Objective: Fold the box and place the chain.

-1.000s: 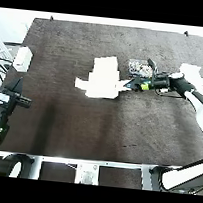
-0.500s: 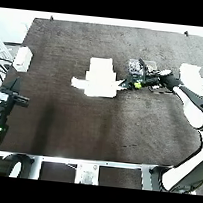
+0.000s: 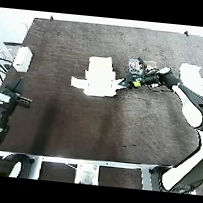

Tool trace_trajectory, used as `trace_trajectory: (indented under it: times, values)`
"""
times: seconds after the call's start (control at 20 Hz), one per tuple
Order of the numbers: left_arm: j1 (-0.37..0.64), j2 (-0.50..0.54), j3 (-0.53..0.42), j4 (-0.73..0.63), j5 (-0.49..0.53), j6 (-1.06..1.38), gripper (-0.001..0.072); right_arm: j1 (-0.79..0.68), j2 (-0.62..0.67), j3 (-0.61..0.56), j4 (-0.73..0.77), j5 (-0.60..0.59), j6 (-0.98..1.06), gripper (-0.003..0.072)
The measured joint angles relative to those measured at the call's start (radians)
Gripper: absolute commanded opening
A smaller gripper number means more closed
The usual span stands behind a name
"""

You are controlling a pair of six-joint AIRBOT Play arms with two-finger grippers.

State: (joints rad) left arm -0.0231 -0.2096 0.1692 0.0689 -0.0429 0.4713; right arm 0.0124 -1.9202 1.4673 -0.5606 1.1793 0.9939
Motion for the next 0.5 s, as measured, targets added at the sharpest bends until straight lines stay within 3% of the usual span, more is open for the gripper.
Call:
trace_trajectory:
  times: [0.05, 0.1, 0.3, 0.5]
  values:
    - [0.0, 0.0, 0.0, 0.001, -0.023, -0.006, 0.0374, 0.001, 0.0, 0.001, 0.0, 0.001, 0.002, 0.0012]
    - [0.0, 0.0, 0.001, -0.005, -0.045, -0.028, 0.0437, 0.001, 0.0, 0.001, 0.0, 0.001, 0.003, 0.0012]
    - [0.0, -0.03, 0.031, -0.051, -0.099, -0.245, 0.0438, 0.002, 0.0, 0.001, 0.001, 0.002, 0.011, 0.0012]
    - [0.0, -0.192, 0.166, -0.068, -0.148, -0.448, 0.0438, 0.002, 0.0, 0.001, 0.002, 0.001, 0.017, 0.0012]
